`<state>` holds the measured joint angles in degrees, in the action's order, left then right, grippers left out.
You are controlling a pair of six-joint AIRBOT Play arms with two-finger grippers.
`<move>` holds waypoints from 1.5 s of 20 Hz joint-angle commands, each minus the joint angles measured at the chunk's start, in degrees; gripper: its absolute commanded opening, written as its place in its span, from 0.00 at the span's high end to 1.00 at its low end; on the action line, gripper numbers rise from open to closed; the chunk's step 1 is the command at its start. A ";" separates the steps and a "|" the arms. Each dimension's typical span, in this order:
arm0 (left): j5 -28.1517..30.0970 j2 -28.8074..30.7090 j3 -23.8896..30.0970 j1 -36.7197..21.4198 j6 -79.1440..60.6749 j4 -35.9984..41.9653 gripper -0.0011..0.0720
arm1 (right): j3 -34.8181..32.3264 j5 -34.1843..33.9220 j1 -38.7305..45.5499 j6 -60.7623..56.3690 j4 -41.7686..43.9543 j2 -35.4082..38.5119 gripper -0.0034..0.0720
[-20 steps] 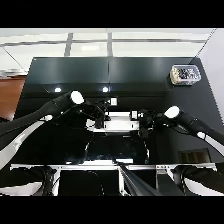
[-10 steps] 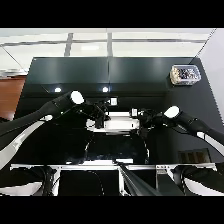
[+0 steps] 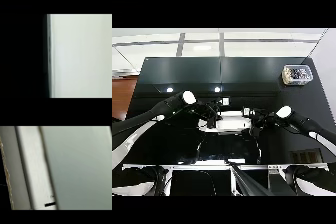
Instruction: Fold the box and place the chain.
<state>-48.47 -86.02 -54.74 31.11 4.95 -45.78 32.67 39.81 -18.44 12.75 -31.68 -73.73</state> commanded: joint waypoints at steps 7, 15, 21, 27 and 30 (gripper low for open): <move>-0.07 0.00 -0.59 -0.04 -0.02 -0.02 0.94 | 0.07 0.04 -0.02 -0.13 -0.07 0.00 0.16; -0.26 4.17 -1.40 -0.07 5.44 -3.21 0.01 | 0.07 0.07 -0.02 -0.13 -0.11 0.00 0.16; -7.13 12.87 -1.40 -0.07 19.85 -18.14 0.01 | 0.04 -0.26 -0.92 4.79 -0.24 0.00 0.16; -22.16 17.42 -1.36 -0.59 36.13 -26.36 0.57 | 0.11 -1.68 -2.03 5.90 -0.17 -0.42 0.33; -29.38 17.49 0.76 -2.93 39.21 -14.32 0.95 | 0.11 -1.97 -1.92 4.04 -0.15 -0.39 0.33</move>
<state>-69.73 -69.28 -55.37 29.65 38.28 -67.26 32.73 38.61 -20.29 17.87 -31.59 -74.11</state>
